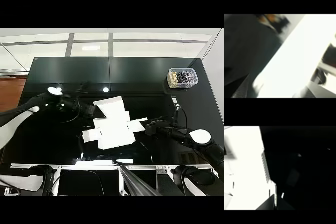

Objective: Fold the box and place the chain.

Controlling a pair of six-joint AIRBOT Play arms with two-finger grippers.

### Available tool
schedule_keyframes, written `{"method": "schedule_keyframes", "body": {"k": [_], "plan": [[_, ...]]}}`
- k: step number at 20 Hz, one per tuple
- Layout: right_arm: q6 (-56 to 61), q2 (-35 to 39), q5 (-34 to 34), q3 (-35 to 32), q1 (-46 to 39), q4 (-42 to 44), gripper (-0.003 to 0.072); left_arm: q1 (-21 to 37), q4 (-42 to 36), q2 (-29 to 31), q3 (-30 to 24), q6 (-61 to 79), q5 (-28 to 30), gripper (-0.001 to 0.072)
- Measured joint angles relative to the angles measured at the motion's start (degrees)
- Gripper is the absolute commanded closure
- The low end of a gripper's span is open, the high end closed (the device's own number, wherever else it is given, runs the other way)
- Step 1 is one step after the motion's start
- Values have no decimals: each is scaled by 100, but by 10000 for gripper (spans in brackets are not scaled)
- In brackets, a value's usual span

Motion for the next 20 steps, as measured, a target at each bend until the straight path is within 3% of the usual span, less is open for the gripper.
{"method": "schedule_keyframes", "body": {"k": [6,8,9,10,11,12,13,16,20], "plan": [[17,9,-151,-22,175,-7,671,-142,31,-664,363,758,-1023,270],[20,9,-151,-22,188,-68,670,-131,304,-723,428,898,-1134,468],[24,11,-149,-22,192,-87,670,-125,439,-737,459,946,-1200,602],[42,11,-146,-22,197,-107,670,-122,549,-754,492,981,-1189,682],[50,9,-142,-22,199,-111,645,-120,597,-758,527,1047,-1215,683],[79,11,-140,-20,197,-114,340,-125,627,-765,566,1073,-1233,683],[96,9,-142,-15,190,-131,-34,-120,708,-776,608,1062,-1156,685],[109,9,256,308,66,-365,-24,-125,732,-743,732,1099,-1178,687],[-15,11,1473,1357,-85,-1851,-23,-332,763,-256,669,1241,-868,687]]}}
